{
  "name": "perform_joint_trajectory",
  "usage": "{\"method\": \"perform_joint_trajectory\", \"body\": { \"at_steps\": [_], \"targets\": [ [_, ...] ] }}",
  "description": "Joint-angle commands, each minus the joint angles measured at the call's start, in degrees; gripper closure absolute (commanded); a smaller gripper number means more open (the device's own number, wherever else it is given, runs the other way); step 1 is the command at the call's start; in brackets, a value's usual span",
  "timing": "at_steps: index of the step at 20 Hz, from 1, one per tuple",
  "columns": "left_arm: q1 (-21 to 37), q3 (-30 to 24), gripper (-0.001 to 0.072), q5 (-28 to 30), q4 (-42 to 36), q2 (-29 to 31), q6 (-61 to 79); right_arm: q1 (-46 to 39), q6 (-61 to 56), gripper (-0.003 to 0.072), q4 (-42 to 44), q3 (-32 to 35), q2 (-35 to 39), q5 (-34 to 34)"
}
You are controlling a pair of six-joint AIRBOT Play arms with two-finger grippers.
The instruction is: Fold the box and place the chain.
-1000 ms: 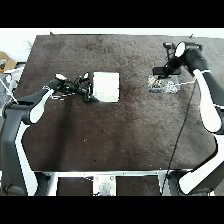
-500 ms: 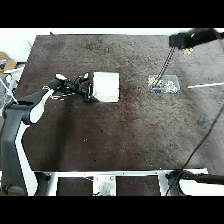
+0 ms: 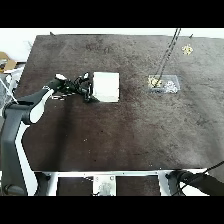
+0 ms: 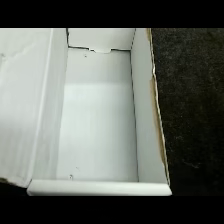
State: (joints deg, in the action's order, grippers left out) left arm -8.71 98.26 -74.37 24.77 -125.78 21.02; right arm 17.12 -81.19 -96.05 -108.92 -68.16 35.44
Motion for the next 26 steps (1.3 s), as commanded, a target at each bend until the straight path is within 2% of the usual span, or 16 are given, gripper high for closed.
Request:
{"method": "perform_joint_trajectory", "body": {
  "at_steps": [1,6,14,16,19,21,26],
  "targets": [
    [0.0,0.0,0.0366,0.0,0.0,0.0,0.0,4.2,2.7,0.0683,-0.2,0.0,0.9,-12.5],
    [0.0,0.0,0.0366,0.0,0.0,0.0,0.0,9.5,3.5,0.0683,-0.1,0.0,-1.1,-22.3],
    [0.0,0.0,0.0366,0.0,0.0,0.0,0.0,12.0,3.4,0.0683,0.9,0.0,-6.2,-27.1],
    [0.0,0.0,0.0366,0.0,0.0,0.0,0.0,12.0,3.4,0.0683,3.0,0.0,-6.9,-23.3],
    [0.0,0.0,0.0366,0.0,0.0,0.0,0.0,12.0,3.4,0.0683,6.5,0.0,-8.7,-12.3],
    [0.0,0.0,0.0366,0.0,0.0,0.0,0.0,12.0,3.4,0.0683,11.6,0.0,-11.0,-7.3],
    [0.0,0.0,0.0366,0.0,0.0,0.0,0.0,15.3,3.4,0.0683,14.3,1.9,-17.1,-1.4]
  ]
}}
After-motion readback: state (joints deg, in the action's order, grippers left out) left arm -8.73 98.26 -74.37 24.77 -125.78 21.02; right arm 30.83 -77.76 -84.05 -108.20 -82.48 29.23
